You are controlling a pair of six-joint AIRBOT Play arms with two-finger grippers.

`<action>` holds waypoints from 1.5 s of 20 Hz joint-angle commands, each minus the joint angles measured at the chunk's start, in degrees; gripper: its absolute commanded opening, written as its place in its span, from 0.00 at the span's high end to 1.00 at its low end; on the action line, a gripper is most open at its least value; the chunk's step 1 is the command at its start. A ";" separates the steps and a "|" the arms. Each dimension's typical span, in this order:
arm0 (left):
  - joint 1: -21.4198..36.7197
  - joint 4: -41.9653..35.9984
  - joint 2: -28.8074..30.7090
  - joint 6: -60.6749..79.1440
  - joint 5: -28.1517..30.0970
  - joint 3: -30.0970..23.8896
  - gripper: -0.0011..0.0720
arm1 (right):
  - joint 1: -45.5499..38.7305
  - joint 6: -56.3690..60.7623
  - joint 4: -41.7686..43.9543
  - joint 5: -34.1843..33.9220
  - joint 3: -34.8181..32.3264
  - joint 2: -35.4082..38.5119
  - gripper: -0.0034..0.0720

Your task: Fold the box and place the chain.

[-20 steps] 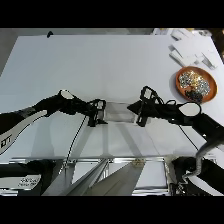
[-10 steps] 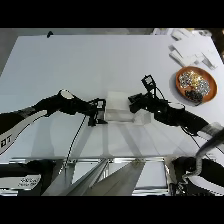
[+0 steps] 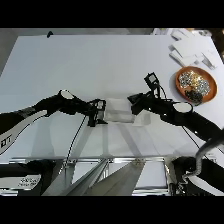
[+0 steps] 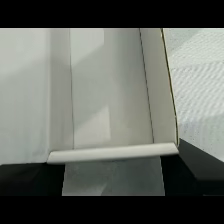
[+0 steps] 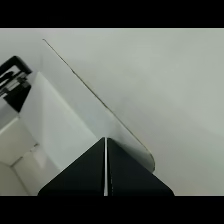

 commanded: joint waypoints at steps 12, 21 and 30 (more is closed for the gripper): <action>0.02 -0.22 -0.02 -0.04 0.02 0.02 0.94 | 0.02 8.79 -60.11 22.64 -0.15 5.86 0.73; 0.02 -0.20 -0.02 -0.04 0.02 0.02 0.94 | -6.88 -8.33 -37.24 18.49 -0.17 -1.62 0.89; 0.02 -0.22 -0.02 -0.04 0.02 0.02 0.94 | -9.79 -23.98 -24.24 21.66 -1.79 -4.44 0.91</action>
